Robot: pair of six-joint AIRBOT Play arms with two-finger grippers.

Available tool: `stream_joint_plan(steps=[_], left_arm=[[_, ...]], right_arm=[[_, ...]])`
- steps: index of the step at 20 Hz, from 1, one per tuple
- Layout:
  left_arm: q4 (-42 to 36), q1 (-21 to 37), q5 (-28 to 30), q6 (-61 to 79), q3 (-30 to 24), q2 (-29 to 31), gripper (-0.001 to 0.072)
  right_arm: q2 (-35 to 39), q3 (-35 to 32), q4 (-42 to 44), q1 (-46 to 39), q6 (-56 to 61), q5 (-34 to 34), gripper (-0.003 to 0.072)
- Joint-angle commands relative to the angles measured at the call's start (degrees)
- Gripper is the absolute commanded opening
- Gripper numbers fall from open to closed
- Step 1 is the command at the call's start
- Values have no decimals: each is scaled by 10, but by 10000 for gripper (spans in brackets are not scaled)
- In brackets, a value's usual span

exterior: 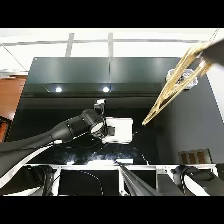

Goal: Fold the box and place the chain.

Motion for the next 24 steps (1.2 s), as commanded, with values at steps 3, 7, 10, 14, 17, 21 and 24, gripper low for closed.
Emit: stream_joint_plan(steps=[3, 7, 10, 14, 17, 21, 24], left_arm=[[0, 0, 0, 0, 0, 0, 27], [0, 0, 0, 0, 0, 0, 27], [0, 0, 0, 0, 0, 0, 27], [0, 0, 0, 0, 0, 0, 27], [0, 0, 0, 0, 0, 0, 27], [0, 0, 0, 0, 0, 0, 27], [0, 0, 0, 0, 0, 0, 26]], right_arm=[[2, -45, 5, 76, 13, 15, 8], [-5, -57, 51, 90, 12, -17, 8], [-18, -59, 52, 100, 13, -23, 8], [-23, -59, 62, 103, 12, -42, 8], [-23, -59, 91, 103, 12, -46, 8], [-23, -59, 103, 103, 12, -61, 8], [-23, -59, 86, 103, 8, -61, 8]])
